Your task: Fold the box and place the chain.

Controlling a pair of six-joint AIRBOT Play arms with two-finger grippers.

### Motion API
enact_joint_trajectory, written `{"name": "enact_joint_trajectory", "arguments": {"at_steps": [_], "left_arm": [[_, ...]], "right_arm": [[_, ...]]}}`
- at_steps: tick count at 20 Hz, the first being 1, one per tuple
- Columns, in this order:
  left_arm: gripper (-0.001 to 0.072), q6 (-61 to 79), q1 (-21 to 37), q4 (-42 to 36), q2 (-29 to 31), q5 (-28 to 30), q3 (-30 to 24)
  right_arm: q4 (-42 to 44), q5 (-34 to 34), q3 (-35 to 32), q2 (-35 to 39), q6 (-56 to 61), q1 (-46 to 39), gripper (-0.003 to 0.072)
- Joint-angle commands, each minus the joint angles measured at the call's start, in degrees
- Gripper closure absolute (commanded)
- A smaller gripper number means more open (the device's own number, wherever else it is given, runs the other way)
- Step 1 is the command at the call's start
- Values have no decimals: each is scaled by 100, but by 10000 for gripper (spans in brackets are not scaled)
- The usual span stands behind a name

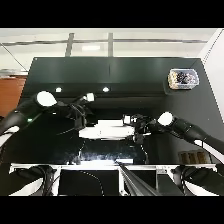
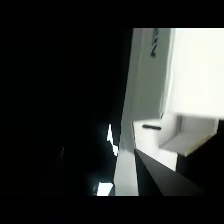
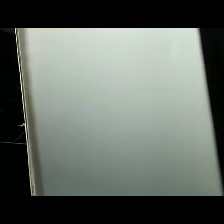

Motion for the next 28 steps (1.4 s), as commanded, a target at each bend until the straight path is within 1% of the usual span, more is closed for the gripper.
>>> {"name": "enact_joint_trajectory", "arguments": {"at_steps": [1, 2, 3, 4, 5, 6, 7, 8, 10, 13, 14, 15, 16, 20, 24, 25, 26, 28], "left_arm": [[448, -1222, 474, 225, 743, -1084, 4], [683, -1469, 535, 216, 863, -1486, 4], [681, -1670, 535, 160, 938, -1926, -15], [681, -1845, 466, -33, 962, -2223, -79], [680, -1875, 323, -426, 966, -2286, -223], [680, -1845, 138, -863, 962, -2166, -411], [680, -1722, -94, -1311, 962, -1871, -645], [680, -1690, -304, -1641, 962, -1429, -852], [680, -1685, -592, -2247, 962, -146, -1163], [678, -1486, -675, -3163, 907, 1609, -1320], [678, -1357, -713, -3276, 833, 1989, -1329], [678, -1054, -763, -3272, 708, 2247, -1329], [678, -839, -787, -3279, 568, 2409, -1327], [679, -826, -807, -3279, 105, 2861, -1322], [679, -826, -804, -3276, -44, 3040, -1318], [679, -826, -807, -3279, -44, 3023, -1318], [679, -826, -807, -3279, -44, 2983, -1314], [679, -826, -807, -3279, -44, 2870, -1281]], "right_arm": [[2, -22, 2, -4, 0, 0, 87], [2, -39, 2, -4, 0, 0, 87], [4, -57, 4, -4, 0, 0, 87], [4, -57, 2, -4, 0, 0, 87], [4, -57, 2, -4, 0, 0, 87], [4, -55, 2, -4, 0, 0, 87], [4, -59, 2, -4, 0, 0, 87], [4, -59, 2, -4, 0, 0, 87], [4, -57, 2, -4, 0, 0, 87], [4, -57, 4, -4, 0, 0, 86], [4, -59, 2, -4, 0, 0, 87], [2, -85, 2, -4, 0, 0, 87], [2, -107, 2, -4, -2, -2, 87], [2, -114, 2, -4, -2, 0, 87], [2, -105, 2, -4, -2, 0, 97], [2, -98, 2, -4, -2, 0, 197], [2, -98, 2, -4, -2, 0, 219], [2, -98, 2, -4, -2, 0, 219]]}}
